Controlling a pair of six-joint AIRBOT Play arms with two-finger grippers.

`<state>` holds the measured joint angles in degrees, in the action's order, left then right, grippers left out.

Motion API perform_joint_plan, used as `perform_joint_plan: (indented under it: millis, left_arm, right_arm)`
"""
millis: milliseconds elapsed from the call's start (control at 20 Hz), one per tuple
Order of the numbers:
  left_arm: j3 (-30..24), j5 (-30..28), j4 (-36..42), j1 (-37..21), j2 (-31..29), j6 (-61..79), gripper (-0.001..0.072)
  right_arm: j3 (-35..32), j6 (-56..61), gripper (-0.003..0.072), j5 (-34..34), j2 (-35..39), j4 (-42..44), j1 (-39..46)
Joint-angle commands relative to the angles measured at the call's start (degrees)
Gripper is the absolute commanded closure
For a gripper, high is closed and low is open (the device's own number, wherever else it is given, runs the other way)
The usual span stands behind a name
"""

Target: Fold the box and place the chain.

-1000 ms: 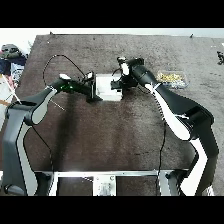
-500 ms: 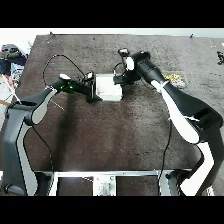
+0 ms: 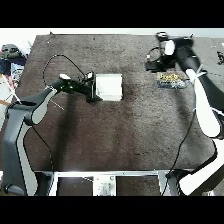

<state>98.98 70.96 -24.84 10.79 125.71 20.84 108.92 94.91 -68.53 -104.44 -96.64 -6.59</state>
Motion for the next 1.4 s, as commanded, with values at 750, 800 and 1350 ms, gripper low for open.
perform_joint_plan:
  millis: [750,800,1350]
  left_arm:
    - [0.00,0.00,0.00,-0.02,0.00,0.00,0.0241]
    - [0.00,0.00,0.00,0.00,0.02,0.00,0.0241]
    - [0.02,0.00,0.00,0.00,0.00,0.00,0.0241]
  right_arm:
    - [-0.07,-9.88,0.0462,3.06,-10.75,11.89,12.94]
    - [-0.07,-9.88,0.0462,2.99,-10.93,11.89,12.94]
    - [0.11,-9.88,0.0674,3.39,-11.45,11.87,12.94]
